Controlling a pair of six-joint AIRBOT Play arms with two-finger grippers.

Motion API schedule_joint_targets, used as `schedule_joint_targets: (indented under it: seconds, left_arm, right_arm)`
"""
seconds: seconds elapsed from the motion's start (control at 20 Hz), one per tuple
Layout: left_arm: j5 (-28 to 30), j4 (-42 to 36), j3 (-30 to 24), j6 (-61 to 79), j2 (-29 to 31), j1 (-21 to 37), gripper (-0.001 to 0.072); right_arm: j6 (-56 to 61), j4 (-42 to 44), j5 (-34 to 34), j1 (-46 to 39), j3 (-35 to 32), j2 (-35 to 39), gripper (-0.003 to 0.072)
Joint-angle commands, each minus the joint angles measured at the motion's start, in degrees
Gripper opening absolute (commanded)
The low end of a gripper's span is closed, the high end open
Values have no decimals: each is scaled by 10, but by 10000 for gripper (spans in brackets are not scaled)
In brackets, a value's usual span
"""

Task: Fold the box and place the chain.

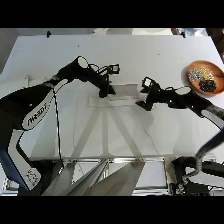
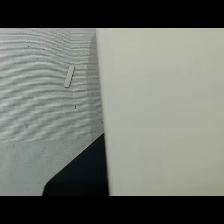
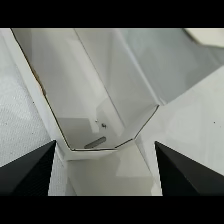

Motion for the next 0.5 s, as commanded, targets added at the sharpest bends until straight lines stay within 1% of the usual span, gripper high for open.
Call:
schedule_joint_targets:
  seconds: [0.0,0.1,0.2,0.45]
  left_arm:
    - [0,0,0,1,0,0,11]
    - [0,0,0,1,0,0,11]
    - [0,0,0,1,0,0,11]
    - [0,0,0,1,0,0,12]
  right_arm:
    - [-11,-2,24,0,22,-23,693]
    - [-11,-3,43,0,39,-47,693]
    - [-10,-20,46,-1,57,-61,693]
    - [-20,-32,83,-26,87,-73,693]
